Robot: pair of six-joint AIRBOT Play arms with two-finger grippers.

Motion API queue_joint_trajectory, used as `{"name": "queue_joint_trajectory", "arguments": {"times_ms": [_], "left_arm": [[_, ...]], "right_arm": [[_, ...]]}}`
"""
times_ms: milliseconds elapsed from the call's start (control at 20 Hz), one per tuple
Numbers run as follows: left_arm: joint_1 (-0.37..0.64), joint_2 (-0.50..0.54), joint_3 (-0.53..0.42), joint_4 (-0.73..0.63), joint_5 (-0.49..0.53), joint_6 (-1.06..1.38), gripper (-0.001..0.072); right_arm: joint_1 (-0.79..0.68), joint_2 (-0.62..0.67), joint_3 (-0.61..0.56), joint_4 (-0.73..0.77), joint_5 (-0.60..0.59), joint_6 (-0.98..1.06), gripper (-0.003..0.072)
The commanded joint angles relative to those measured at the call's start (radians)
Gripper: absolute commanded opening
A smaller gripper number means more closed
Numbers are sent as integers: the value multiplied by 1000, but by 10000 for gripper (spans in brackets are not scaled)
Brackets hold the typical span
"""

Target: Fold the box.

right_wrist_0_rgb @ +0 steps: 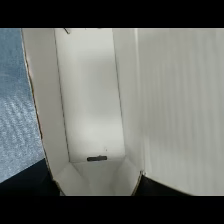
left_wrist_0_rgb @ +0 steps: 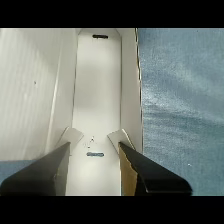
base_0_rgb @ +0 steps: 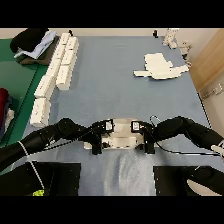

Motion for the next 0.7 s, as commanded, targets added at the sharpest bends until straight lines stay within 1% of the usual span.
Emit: {"name": "queue_joint_trajectory", "arguments": {"times_ms": [0, 100, 150, 200, 250, 300, 500, 650], "left_arm": [[-1, 0, 1, 0, -3, 0, 493], [0, 0, 1, 0, -3, -7, 491], [1, 0, 1, 2, -3, -30, 424], [3, 2, 1, 20, -4, -82, 249], [3, 8, 2, 61, -11, -148, 116], [3, 18, 2, 114, -25, -237, 14], [4, 98, 2, 312, -114, -621, 17], [50, 219, 2, 446, -166, -929, 17]], "right_arm": [[1, 0, 0, 0, 0, 0, 523], [1, 0, 0, 0, 0, 0, 523], [1, 0, 0, 0, 0, 0, 523], [1, 0, 0, 0, 0, 0, 523], [1, 0, 0, 0, 0, 0, 523], [1, 0, 0, 0, 0, 0, 523], [1, 0, 0, 0, 0, 0, 523], [1, 0, 0, 0, 0, 0, 523]]}}
